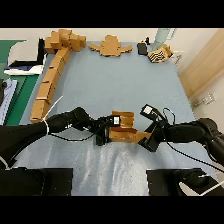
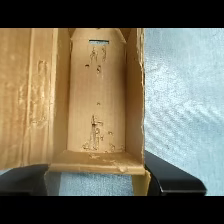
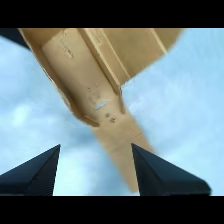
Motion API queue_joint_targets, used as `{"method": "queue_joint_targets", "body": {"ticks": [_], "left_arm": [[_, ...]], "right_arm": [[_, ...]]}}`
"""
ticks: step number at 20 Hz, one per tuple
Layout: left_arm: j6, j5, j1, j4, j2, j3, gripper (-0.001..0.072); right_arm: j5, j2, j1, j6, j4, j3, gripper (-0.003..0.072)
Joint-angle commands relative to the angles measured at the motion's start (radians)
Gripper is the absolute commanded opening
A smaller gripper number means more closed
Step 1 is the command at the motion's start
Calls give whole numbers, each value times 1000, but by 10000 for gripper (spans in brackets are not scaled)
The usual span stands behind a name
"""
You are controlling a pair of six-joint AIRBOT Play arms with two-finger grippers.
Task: Fold the box.
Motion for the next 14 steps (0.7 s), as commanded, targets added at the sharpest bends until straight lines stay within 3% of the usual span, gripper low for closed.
{"method": "queue_joint_targets", "body": {"ticks": [1,5,9,14], "left_arm": [[0,0,-1,0,0,0,323],[0,0,-1,0,0,0,322],[-3,-5,-1,0,0,0,322],[-42,12,2,0,0,0,323]], "right_arm": [[-41,45,0,180,93,1,709],[-40,45,0,232,244,1,710],[-40,45,0,440,261,1,709],[-14,44,0,458,256,1,709]]}}
